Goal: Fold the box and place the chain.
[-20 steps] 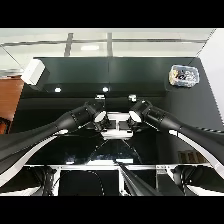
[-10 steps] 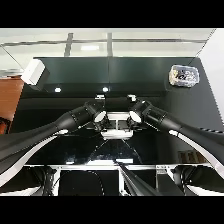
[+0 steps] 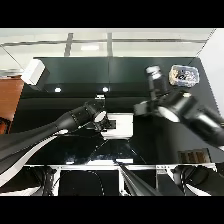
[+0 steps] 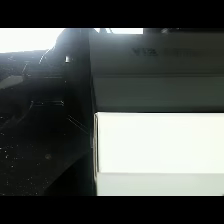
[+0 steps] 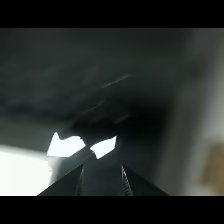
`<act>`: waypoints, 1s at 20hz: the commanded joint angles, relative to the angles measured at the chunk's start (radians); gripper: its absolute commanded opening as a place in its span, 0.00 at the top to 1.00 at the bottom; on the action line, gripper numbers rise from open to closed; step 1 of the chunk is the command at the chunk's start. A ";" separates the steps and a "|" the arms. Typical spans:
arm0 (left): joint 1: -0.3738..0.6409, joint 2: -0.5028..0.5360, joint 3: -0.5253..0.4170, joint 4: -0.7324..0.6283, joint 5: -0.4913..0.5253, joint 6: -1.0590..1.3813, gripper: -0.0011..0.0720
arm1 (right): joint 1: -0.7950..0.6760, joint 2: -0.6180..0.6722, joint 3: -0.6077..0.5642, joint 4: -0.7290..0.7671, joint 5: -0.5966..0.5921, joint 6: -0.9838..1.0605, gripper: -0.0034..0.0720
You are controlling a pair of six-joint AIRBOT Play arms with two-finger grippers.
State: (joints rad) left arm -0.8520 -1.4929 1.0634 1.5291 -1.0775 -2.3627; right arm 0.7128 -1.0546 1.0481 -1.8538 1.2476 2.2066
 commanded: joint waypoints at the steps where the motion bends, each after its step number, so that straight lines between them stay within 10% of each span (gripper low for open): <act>1: 0.000 0.001 0.000 -0.001 0.000 -0.001 0.95 | -0.132 0.082 -0.033 -0.402 0.043 -0.004 0.56; 2: 0.000 0.001 0.000 -0.001 0.000 -0.001 0.95 | -0.213 0.078 -0.067 -0.383 -0.041 -0.004 0.21; 3: 0.000 0.001 0.000 0.000 0.000 -0.001 0.95 | -0.313 0.063 -0.106 -0.329 -0.142 -0.004 0.07; 8: 0.000 0.001 0.000 -0.001 0.000 -0.001 0.95 | -0.776 -0.190 -0.048 0.121 -0.513 -0.059 0.07; 16: 0.000 0.001 0.000 -0.001 -0.004 -0.001 0.95 | -0.925 -0.827 0.766 0.362 -0.166 -0.119 0.14; 20: 0.000 0.001 0.000 -0.001 -0.004 -0.001 0.95 | -0.929 -0.943 0.887 0.361 -0.143 0.097 0.22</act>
State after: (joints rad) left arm -0.8520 -1.4929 1.0634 1.5280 -1.0809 -2.3642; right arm -0.2047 -1.8942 1.8160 -1.5173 1.0554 2.1742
